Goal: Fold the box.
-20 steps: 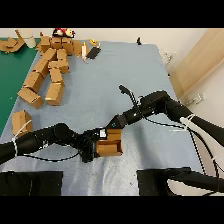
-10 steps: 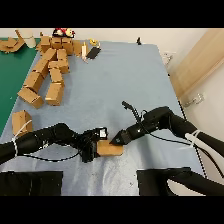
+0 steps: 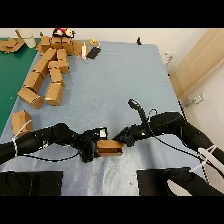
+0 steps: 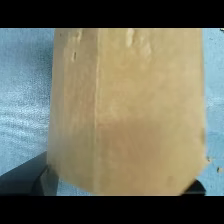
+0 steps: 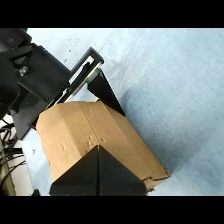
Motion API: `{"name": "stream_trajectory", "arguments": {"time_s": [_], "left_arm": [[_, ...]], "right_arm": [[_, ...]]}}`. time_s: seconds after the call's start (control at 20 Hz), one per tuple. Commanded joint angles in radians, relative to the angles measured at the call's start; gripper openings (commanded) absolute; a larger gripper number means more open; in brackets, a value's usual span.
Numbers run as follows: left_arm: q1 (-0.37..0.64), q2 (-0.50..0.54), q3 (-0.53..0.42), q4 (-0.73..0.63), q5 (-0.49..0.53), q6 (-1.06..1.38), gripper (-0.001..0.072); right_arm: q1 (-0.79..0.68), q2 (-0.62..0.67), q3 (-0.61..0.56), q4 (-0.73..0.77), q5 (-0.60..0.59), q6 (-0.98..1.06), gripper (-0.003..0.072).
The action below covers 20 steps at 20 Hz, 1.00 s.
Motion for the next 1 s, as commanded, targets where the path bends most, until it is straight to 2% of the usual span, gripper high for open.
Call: {"name": "stream_trajectory", "arguments": {"time_s": [0.0, 0.2, 0.45, 0.7, 0.8, 0.85, 0.95], "left_arm": [[0.0, 0.0, 0.0, 0.0, 0.0, 0.0, 0.0451], [0.0, 0.0, 0.0, 0.0, 0.0, 0.0, 0.0451], [0.0, 0.0, 0.0, 0.0, 0.0, 0.0, 0.0451], [0.0, 0.0, 0.0, 0.0, 0.0, 0.0, 0.0451], [0.0, 0.0, 0.0, 0.0, 0.0, 0.0, 0.0451], [0.0, 0.0, 0.0, 0.0, 0.0, 0.0, 0.0451], [0.0, 0.0, 0.0, 0.0, 0.0, 0.0, 0.0451]], "right_arm": [[0.074, 0.062, -0.002, -0.083, 0.041, 0.009, 0.0004], [0.214, 0.151, -0.002, -0.33, 0.17, 0.122, 0.0003], [0.303, 0.211, -0.002, -0.47, 0.336, 0.122, 0.0004], [0.378, 0.233, -0.002, -0.598, 0.367, 0.111, 0.0005], [0.409, 0.239, -0.002, -0.637, 0.392, 0.087, 0.0065], [0.423, 0.24, -0.002, -0.636, 0.408, 0.066, 0.0069], [0.456, 0.239, -0.002, -0.629, 0.42, 0.028, 0.0171]]}}
